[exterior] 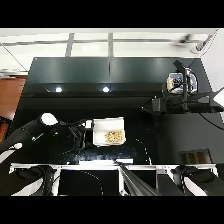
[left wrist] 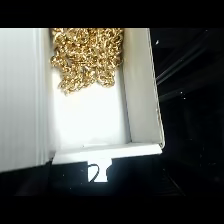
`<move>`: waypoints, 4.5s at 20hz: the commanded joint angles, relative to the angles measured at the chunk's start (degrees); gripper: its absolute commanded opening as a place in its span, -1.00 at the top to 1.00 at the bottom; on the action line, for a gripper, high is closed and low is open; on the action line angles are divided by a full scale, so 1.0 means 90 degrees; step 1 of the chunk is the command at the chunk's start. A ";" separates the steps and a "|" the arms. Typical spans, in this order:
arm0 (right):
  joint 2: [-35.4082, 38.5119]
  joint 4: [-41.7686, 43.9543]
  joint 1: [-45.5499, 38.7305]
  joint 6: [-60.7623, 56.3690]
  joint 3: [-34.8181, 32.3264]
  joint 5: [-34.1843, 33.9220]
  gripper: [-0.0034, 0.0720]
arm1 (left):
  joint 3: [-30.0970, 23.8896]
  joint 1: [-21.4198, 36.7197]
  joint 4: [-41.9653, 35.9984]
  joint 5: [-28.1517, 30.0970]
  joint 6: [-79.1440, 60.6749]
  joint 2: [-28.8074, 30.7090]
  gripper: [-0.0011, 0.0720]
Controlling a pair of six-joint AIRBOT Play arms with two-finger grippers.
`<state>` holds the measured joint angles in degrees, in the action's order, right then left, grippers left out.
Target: Fold the box and place the chain.
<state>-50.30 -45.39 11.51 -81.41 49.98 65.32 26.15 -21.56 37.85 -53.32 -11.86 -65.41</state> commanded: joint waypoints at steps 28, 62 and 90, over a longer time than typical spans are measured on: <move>-0.1576 -0.0146 0.0600 0.1676 -0.0012 -0.1702 -0.90 | 0.0070 -0.0185 -0.0284 0.1450 0.0114 -0.0012 0.02; -0.1066 0.0338 0.0964 0.4923 0.0670 0.0124 -0.90 | 0.0068 -0.0185 -0.0282 0.1372 0.0211 -0.0015 0.02; -0.2098 0.0100 0.2115 0.6288 -0.0012 -0.0840 -0.90 | 0.0068 -0.0185 -0.0282 0.1375 0.0211 -0.0015 0.02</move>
<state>-69.17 -43.55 30.06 -24.86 49.89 58.65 26.72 -23.22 35.31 -40.97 -9.93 -65.49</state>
